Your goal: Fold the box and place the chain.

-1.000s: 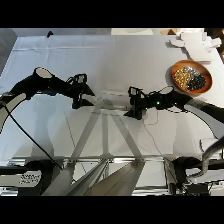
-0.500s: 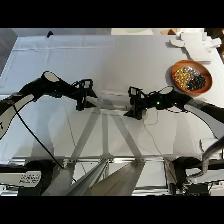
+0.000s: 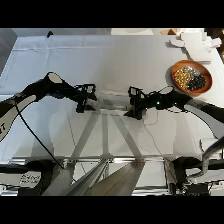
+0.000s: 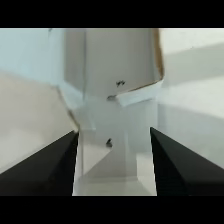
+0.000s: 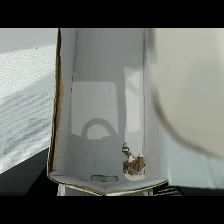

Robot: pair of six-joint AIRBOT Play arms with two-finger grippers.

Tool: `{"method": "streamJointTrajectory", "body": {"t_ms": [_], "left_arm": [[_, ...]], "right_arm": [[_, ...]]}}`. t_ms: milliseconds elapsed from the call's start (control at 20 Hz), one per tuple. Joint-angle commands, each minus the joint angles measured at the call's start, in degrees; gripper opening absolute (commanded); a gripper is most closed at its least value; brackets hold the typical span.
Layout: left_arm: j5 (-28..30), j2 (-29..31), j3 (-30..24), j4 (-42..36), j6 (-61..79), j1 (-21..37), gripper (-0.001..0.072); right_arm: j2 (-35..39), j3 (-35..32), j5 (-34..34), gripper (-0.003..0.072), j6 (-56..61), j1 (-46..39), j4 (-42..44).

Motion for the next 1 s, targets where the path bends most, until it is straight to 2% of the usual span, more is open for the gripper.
{"method": "streamJointTrajectory", "body": {"t_ms": [0, 50, 100, 300, 400, 550, 700, 950], "left_arm": [[-0.8, 0.0, 0.0, -0.7, 0.9, -0.7, 0.0479], [-1.5, 0.0, 0.0, -0.6, 0.9, -0.8, 0.0396], [-2.2, 0.0, 0.0, -0.6, 1.4, -0.9, 0.0343], [-2.9, 0.0, 0.0, -0.8, 2.3, -1.2, 0.0336], [-2.3, 0.0, 0.0, -1.1, 2.3, -1.2, 0.0253], [-0.1, 0.0, 0.0, -1.2, 2.3, -1.2, 0.0254], [0.4, 0.0, 0.0, -4.8, 2.3, -1.2, 0.0254], [-1.2, 0.0, 0.0, -4.4, 1.6, -1.2, 0.0253]], "right_arm": [[0.0, 0.0, 0.0, 0.0465, 0.0, 0.0, 0.0], [0.0, 0.0, 0.0, 0.0465, 0.0, 0.0, 0.0], [0.0, 0.0, 0.0, 0.0465, 0.0, 0.0, 0.0], [0.0, 0.0, 0.0, 0.0465, 0.0, 0.0, 0.0], [0.0, 0.0, 0.0, 0.0465, 0.0, 0.0, 0.0], [0.0, 0.0, 0.0, 0.0465, 0.0, 0.0, 0.0], [0.0, 0.0, 0.0, 0.0465, 0.0, 0.0, 0.0], [0.0, 0.0, 0.0, 0.0465, 0.0, 0.0, 0.0]]}}
